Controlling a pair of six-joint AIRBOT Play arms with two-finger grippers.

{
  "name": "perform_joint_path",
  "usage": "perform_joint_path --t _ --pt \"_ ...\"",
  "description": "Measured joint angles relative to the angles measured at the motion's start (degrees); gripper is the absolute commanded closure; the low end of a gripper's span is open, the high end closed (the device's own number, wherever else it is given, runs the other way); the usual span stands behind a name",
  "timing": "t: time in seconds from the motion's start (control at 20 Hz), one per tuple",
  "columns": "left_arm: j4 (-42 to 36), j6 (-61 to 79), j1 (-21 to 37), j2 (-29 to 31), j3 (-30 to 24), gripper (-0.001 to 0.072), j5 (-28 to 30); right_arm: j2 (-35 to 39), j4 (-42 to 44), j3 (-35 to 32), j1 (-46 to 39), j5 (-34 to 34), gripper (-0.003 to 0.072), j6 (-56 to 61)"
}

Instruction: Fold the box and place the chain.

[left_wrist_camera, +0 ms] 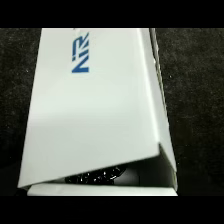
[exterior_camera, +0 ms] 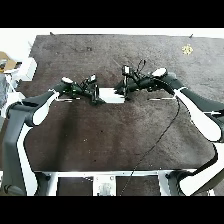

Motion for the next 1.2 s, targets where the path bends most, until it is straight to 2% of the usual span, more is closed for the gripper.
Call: perform_joint_path --t 0.5,0.7,0.75,1.15,1.2 --pt "0.1 0.2 0.0 0.0 0.0 0.0092 0.0 0.1 1.2 -2.4 -0.1 0.2 0.048 0.7" --pt "0.0 -0.2 0.0 0.0 0.0 0.0092 0.0 0.0 1.6 -0.5 0.0 0.1 0.0477 0.6" --pt "0.0 -0.2 0.0 0.0 0.0 0.0092 0.0 0.0 2.1 0.0 0.0 0.0 0.045 0.5" --pt "0.0 0.0 0.0 0.0 0.0 0.0092 0.0 -0.5 0.4 1.3 0.0 -0.3 0.0448 0.2" --pt "0.0 0.0 0.0 0.0 0.0 0.0091 0.0 -0.7 0.3 1.4 0.0 -0.3 0.0394 0.2"
